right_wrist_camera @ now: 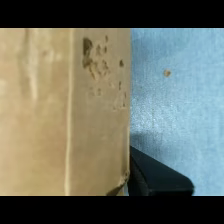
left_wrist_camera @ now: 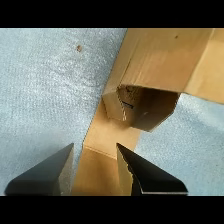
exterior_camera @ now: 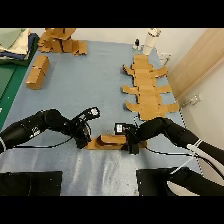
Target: Fold the box.
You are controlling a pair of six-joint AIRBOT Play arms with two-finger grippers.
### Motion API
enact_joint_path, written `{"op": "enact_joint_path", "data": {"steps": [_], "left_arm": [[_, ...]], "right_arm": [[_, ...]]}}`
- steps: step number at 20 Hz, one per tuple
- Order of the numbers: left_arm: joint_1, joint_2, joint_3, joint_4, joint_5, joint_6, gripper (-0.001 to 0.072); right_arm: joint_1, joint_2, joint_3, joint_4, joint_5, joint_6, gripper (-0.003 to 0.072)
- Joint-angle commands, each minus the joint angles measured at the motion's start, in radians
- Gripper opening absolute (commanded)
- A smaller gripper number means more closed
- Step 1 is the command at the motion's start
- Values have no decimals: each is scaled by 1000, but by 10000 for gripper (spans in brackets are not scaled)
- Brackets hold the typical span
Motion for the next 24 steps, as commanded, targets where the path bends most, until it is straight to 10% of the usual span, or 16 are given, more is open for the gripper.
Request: {"op": "enact_joint_path", "data": {"steps": [1, 19, 21, 24], "left_arm": [[1, 1, 1, 1, -1, -5, 411], [88, 58, 1, 17, -82, -58, 408], [101, 64, 1, 17, -157, -109, 58], [98, 64, -18, 2, -212, -215, 13]], "right_arm": [[0, -13, 1, 11, 8, -9, 501], [116, -15, 0, -64, 56, -9, 500], [116, -15, 1, -62, 56, -6, 500], [116, -15, 0, -63, 56, 50, 500]]}}
